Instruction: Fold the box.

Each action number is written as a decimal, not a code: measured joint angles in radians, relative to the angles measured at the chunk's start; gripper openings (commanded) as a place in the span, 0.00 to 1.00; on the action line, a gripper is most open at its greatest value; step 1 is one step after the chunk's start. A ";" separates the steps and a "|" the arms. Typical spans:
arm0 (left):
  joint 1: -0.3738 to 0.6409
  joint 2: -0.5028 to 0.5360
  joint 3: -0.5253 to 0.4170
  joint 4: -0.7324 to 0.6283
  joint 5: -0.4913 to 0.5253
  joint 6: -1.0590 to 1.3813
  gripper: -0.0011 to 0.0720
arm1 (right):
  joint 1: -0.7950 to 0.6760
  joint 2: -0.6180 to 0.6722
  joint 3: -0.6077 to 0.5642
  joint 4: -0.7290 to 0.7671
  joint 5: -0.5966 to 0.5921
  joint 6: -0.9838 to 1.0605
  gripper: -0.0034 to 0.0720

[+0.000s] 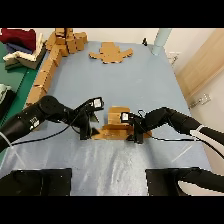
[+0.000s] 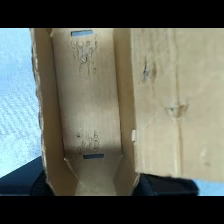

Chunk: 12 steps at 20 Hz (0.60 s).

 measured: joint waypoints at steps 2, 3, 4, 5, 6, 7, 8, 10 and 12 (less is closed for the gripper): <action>0.001 -0.012 -0.030 0.013 0.035 0.054 0.96 | 0.000 0.000 0.000 0.000 0.000 0.000 0.83; 0.002 -0.027 -0.039 0.011 0.050 0.082 0.96 | 0.000 0.000 0.000 -0.001 0.000 0.000 0.83; 0.001 -0.046 -0.044 0.007 0.059 0.110 0.96 | 0.000 0.000 0.000 -0.001 0.000 0.000 0.83; -0.002 -0.067 -0.047 -0.003 0.071 0.136 0.96 | 0.000 0.000 0.000 -0.001 0.000 0.000 0.83; -0.007 -0.090 -0.047 -0.014 0.080 0.156 0.96 | 0.000 0.000 0.000 -0.001 0.000 0.000 0.83; -0.014 -0.109 -0.047 -0.025 0.087 0.169 0.96 | 0.000 0.000 0.000 -0.001 0.000 0.000 0.83; -0.022 -0.127 -0.047 -0.041 0.100 0.182 0.96 | 0.000 0.000 0.000 -0.001 0.000 0.000 0.83; -0.042 -0.156 -0.046 -0.071 0.127 0.197 0.96 | 0.000 0.000 0.000 -0.002 0.000 0.000 0.83; -0.061 -0.185 -0.041 -0.098 0.154 0.208 0.96 | 0.000 0.000 0.000 -0.002 0.000 0.000 0.83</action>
